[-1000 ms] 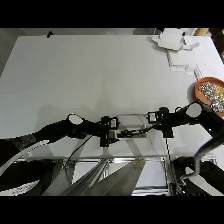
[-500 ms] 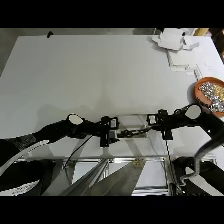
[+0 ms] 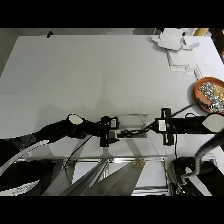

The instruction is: Fold the box and place the chain.

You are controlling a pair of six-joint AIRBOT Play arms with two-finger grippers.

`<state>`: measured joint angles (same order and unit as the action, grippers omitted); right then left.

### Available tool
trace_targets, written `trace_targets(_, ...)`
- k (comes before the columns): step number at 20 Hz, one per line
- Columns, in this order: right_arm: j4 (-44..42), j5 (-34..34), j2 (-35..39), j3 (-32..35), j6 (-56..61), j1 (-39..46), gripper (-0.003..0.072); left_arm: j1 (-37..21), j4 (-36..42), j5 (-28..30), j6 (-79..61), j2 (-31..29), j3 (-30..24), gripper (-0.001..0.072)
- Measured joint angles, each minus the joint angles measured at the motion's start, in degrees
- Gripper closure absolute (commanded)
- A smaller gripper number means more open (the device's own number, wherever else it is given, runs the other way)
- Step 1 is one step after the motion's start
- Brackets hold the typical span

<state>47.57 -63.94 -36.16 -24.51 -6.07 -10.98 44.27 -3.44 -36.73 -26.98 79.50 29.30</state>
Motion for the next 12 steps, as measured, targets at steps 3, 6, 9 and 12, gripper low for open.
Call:
trace_targets(3, -7.61, 2.54, 2.71, 0.00, 0.50, -6.95, 0.0675, 0.00, 0.00, 0.00, 0.00, 0.00, 0.00, 0.0501)
trace_targets(6, -11.28, 9.49, 2.01, 0.02, 2.71, -16.26, 0.0675, 0.00, 0.02, 0.02, 0.00, 0.00, 0.00, 0.0501)
trace_targets(9, -12.83, 17.31, -2.01, 0.04, 3.89, -24.20, 0.0675, 0.00, 0.00, 0.02, 0.00, 0.00, 0.00, 0.0501)
trace_targets(12, -12.83, 22.05, -7.15, 0.04, 4.44, -28.09, 0.0669, 0.00, 0.00, 0.02, 0.00, 0.00, 0.00, 0.0501)
